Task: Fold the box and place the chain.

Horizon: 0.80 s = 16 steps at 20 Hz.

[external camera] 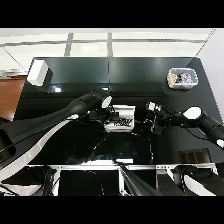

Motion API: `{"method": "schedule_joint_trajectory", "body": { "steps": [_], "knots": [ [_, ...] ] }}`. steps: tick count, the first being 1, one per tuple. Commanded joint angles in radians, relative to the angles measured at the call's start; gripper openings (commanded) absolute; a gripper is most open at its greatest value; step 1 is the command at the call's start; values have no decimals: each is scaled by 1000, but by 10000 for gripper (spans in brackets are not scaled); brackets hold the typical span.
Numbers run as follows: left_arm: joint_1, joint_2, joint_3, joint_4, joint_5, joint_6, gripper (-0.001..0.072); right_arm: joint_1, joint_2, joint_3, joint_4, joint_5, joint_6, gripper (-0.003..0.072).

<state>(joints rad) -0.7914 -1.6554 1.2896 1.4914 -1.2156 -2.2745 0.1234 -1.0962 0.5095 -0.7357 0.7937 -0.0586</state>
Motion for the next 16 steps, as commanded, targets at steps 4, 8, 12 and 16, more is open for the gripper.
{"method": "schedule_joint_trajectory", "body": {
  "steps": [4, 8, 12, 16],
  "knots": [
    [0, -1, 0, -12, 3, 0, 27, 37, -78, -1, 7, -76, -60, 715],
    [0, -1, 0, -12, 3, 0, 28, 37, -105, 0, 10, -110, -60, 608],
    [0, -1, 0, -12, 3, 0, 28, 36, -111, -1, 10, -110, -59, 399],
    [0, -1, 0, -12, 3, 0, 28, 36, -105, 0, 10, -87, -46, 13]
  ]
}}
